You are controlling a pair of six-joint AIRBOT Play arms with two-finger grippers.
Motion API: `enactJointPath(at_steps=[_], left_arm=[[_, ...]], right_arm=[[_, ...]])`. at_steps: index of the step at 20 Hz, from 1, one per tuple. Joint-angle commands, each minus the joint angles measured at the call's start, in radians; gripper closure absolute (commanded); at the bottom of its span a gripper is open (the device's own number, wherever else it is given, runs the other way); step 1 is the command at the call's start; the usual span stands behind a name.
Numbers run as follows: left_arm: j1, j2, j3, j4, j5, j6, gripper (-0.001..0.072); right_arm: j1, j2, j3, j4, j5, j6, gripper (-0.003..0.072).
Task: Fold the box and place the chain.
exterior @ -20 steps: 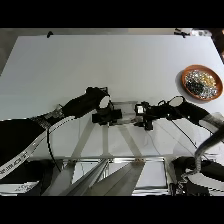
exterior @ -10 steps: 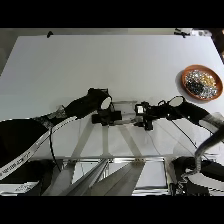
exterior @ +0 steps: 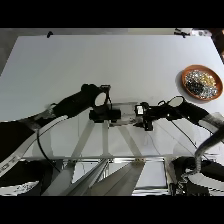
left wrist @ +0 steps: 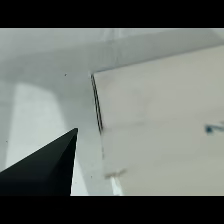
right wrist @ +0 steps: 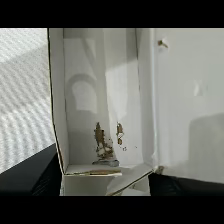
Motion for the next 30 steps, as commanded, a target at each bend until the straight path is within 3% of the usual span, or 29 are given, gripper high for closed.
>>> enactJointPath(at_steps=[1,3,6,8,12,14,16,21,30], left_arm=[[0.064,0.100,0.001,0.010,0.013,0.114,0.0185],[0.106,0.160,0.000,0.007,0.000,0.218,0.0065],[0.154,0.249,-0.003,0.007,-0.021,0.525,0.0069],[0.156,0.314,-0.051,-0.003,0.010,0.884,0.0088],[0.228,0.412,-0.325,-0.230,0.240,1.569,0.0080],[0.264,0.404,-0.447,-0.333,0.311,1.829,0.0076],[0.287,0.376,-0.511,-0.410,0.325,2.070,0.0012],[0.297,0.262,-0.518,-0.612,0.340,2.320,0.0005],[0.285,0.183,-0.518,-0.724,0.353,2.463,0.0000]], right_arm=[[0.000,0.000,0.000,0.001,-0.002,0.002,0.0286],[0.000,0.000,0.000,0.001,-0.002,0.002,0.0286],[0.000,0.000,0.000,0.001,-0.002,0.002,0.0286],[0.000,0.000,0.000,0.001,-0.002,0.002,0.0286],[0.000,0.000,0.000,0.001,-0.002,0.002,0.0286],[0.000,0.000,0.000,0.001,-0.002,0.002,0.0286],[0.000,0.000,0.000,0.001,-0.002,0.002,0.0286],[0.000,0.000,0.000,0.001,-0.002,0.002,0.0286],[0.000,0.000,0.000,0.001,-0.002,0.002,0.0286]])
